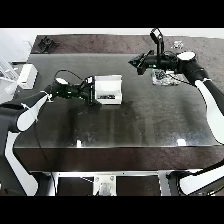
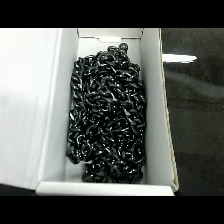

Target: Fold the box and place the chain.

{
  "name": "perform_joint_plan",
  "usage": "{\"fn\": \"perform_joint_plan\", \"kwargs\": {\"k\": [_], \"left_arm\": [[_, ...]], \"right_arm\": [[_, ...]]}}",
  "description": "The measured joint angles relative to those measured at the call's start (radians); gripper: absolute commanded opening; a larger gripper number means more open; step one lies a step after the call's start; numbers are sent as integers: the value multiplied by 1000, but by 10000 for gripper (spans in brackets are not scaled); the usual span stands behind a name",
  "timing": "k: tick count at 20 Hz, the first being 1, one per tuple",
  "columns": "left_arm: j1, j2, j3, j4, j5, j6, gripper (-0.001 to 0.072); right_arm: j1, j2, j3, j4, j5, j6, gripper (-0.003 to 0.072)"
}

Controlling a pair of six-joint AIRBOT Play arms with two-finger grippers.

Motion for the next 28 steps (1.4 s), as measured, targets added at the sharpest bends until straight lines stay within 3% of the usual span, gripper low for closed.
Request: {"fn": "perform_joint_plan", "kwargs": {"k": [12,23,24,25,26,28], "left_arm": [[0,0,0,0,0,0,511],[0,0,0,0,0,0,511],[0,0,0,0,0,0,511],[0,0,0,0,0,0,511],[0,0,0,0,0,0,512],[0,0,0,0,0,0,511]], "right_arm": [[9,-139,2,24,11,0,11],[32,-170,2,23,288,28,11],[32,-170,2,27,325,29,53],[32,-170,2,27,355,31,203],[32,-170,2,27,383,31,260],[34,-170,2,31,419,31,260]]}}
